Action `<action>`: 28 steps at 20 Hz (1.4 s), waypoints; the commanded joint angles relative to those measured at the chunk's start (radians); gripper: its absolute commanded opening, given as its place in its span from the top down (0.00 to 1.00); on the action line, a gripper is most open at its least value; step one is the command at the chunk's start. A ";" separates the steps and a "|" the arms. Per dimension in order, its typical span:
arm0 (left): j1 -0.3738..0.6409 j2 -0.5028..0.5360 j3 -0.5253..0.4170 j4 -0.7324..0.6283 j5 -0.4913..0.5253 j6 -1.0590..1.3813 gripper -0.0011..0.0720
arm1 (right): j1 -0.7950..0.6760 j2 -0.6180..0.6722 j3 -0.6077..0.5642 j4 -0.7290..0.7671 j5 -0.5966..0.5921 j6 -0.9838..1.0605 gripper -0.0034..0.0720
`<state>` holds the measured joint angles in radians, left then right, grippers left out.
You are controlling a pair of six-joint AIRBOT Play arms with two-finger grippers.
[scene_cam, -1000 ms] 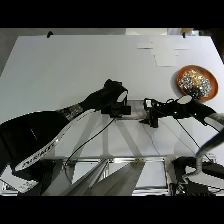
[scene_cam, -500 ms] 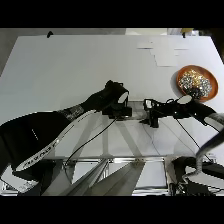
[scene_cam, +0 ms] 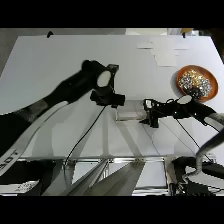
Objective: Fold the box and place the chain.
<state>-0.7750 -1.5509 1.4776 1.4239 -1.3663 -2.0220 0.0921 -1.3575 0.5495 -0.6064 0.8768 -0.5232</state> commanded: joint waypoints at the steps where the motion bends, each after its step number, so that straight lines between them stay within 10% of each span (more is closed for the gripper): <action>1: 0.067 0.132 -0.011 -0.002 -0.073 0.244 0.45 | 0.000 0.001 0.000 0.001 0.000 0.001 0.39; 9: 0.193 0.298 -0.385 -0.304 0.207 1.461 0.03 | 0.000 0.001 0.000 0.001 0.001 0.001 0.39; 12: 0.203 0.242 -0.533 -0.483 0.373 1.877 0.03 | 0.000 0.001 0.000 0.001 0.000 0.001 0.39; 17: 0.200 0.080 -0.562 -0.739 0.506 2.028 0.03 | 0.000 0.001 0.000 0.001 0.001 0.001 0.39; 28: 0.179 0.021 -0.594 -0.729 0.566 2.174 0.03 | 0.000 0.001 0.000 0.001 0.000 0.002 0.39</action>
<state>-0.5884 -1.5253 0.9024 0.6975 -0.8234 0.0910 0.0921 -1.3575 0.5491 -0.6056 0.8772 -0.5220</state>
